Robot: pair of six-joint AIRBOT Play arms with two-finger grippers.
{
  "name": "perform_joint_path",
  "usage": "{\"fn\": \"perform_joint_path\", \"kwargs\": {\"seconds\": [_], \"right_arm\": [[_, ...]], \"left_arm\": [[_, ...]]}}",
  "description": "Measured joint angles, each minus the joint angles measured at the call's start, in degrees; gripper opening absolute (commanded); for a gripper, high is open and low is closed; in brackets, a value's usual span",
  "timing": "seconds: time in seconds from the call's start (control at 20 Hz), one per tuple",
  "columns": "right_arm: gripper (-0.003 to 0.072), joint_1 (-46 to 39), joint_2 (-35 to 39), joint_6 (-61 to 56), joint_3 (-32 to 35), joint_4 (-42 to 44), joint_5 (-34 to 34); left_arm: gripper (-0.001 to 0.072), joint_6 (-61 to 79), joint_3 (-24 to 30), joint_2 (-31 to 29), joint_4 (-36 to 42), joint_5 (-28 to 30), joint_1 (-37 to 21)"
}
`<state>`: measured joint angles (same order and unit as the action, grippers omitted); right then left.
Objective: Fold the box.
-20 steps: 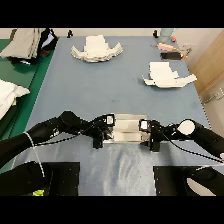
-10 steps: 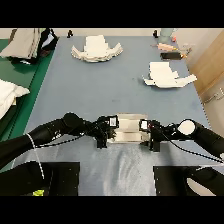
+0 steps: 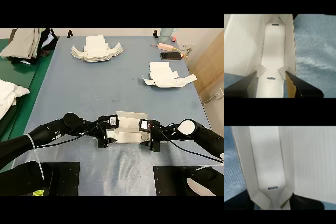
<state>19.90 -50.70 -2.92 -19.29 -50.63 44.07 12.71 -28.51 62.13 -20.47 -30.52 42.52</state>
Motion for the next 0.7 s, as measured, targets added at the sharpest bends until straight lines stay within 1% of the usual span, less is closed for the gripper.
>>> {"fn": "perform_joint_path", "kwargs": {"seconds": [0.05,0.1,0.15,0.2,0.3,0.35,0.45,0.6,0.7], "right_arm": [[0.0512,0.0,0.0,0.0,0.0,0.0,0.0],[0.0513,0.0,0.0,0.0,0.0,0.0,0.0],[0.0513,0.0,0.0,0.0,0.0,0.0,0.0],[0.0513,0.0,0.0,0.0,0.0,0.0,0.0],[0.0513,0.1,0.0,0.0,0.0,0.1,0.0],[0.0513,0.1,0.0,0.0,0.0,0.1,0.0],[0.0513,0.1,0.0,0.0,0.0,0.1,0.0],[0.0512,0.1,0.0,0.0,0.0,0.1,0.0],[0.0513,0.1,0.0,0.0,0.0,0.1,0.0]], "left_arm": [[0.0569,0.0,0.0,0.0,0.1,0.0,0.0],[0.0374,-0.1,0.0,0.0,0.1,0.0,0.0],[0.0057,-0.4,0.0,0.0,0.1,0.2,0.0],[0.0018,-1.1,0.0,0.0,-0.1,0.3,0.0],[0.0018,-4.7,0.0,-0.5,-3.4,-0.1,0.0],[0.0017,-8.4,0.0,-1.2,-6.4,0.0,0.0],[0.0017,-19.9,0.0,-3.7,-14.8,-1.1,-0.2],[0.0017,-42.3,-0.1,-10.6,-27.5,-5.9,-1.4],[0.0017,-56.8,-0.2,-16.6,-33.8,-9.7,-3.3]]}}
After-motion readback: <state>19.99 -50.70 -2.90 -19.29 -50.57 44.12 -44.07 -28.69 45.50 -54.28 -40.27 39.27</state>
